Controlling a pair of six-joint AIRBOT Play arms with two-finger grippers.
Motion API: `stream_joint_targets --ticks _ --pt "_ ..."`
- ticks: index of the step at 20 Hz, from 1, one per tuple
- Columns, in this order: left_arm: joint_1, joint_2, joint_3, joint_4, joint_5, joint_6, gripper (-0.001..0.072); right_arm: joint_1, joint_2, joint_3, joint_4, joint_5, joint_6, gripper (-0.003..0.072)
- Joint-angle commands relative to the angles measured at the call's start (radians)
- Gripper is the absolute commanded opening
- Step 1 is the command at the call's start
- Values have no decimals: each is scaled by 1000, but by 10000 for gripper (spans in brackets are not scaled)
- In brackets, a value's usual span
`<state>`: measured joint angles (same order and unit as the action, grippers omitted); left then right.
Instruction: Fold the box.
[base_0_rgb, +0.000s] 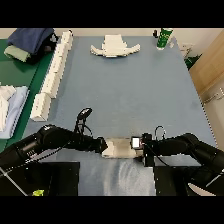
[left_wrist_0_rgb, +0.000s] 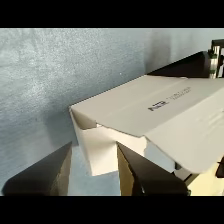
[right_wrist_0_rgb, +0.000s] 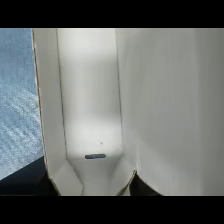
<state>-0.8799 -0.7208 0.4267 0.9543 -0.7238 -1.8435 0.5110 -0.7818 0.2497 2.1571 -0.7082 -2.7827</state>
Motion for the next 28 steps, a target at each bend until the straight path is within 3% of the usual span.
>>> stream_joint_targets --ticks 1,4,11,18,28 --pt "-7 -60 46 -3 -7 -10 403 0 0 0 0 0 0 427" --pt "-65 -118 103 76 -24 -103 402 0 0 1 0 0 0 427" --pt "-253 -173 211 441 -144 -509 402 0 0 0 0 0 0 427" --pt "-328 -229 228 513 -169 -670 402 0 0 1 0 0 0 427" --pt "-380 -412 396 569 -256 -700 401 0 0 0 0 0 0 427"
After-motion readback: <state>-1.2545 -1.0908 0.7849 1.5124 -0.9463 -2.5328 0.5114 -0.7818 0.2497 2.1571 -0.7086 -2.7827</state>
